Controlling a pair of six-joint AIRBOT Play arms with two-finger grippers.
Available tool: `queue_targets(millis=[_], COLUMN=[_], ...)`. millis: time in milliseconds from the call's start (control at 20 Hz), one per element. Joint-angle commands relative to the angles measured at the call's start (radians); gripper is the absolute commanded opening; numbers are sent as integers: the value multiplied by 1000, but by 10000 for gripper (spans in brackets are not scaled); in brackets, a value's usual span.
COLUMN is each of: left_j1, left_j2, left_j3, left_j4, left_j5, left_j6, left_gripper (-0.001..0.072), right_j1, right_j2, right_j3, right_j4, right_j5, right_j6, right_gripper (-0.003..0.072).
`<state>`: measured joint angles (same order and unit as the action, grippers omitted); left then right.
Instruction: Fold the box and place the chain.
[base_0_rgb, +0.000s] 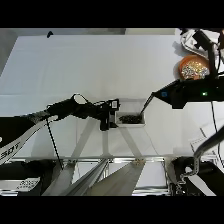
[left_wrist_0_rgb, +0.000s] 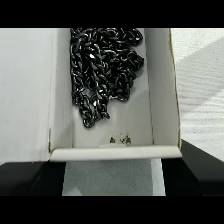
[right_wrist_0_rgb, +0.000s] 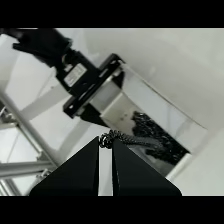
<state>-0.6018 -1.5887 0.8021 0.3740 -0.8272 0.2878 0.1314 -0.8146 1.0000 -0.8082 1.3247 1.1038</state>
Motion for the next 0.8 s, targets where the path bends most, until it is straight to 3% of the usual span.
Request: queue_targets(millis=[0, 200, 550, 650, 750], left_j1=[0, 0, 0, 0, 0], left_j2=[1, 1, 1, 1, 1], left_j3=[0, 0, 0, 0, 0], left_j4=[0, 0, 0, 0, 0], left_j5=[0, 0, 0, 0, 0], left_j6=[0, 0, 0, 0, 0], left_gripper=[209, 209, 209, 209, 209], right_j1=[76, 158, 279, 281, 280], right_j2=[-5, -92, -317, -334, -322], right_j3=[-123, -230, -239, -238, -238], right_j4=[43, -20, -116, -112, -112], right_j5=[-139, -287, -246, -249, -247], right_j6=[-72, -88, -84, -84, -84], right_gripper=[13, 14, 23, 139, 204])
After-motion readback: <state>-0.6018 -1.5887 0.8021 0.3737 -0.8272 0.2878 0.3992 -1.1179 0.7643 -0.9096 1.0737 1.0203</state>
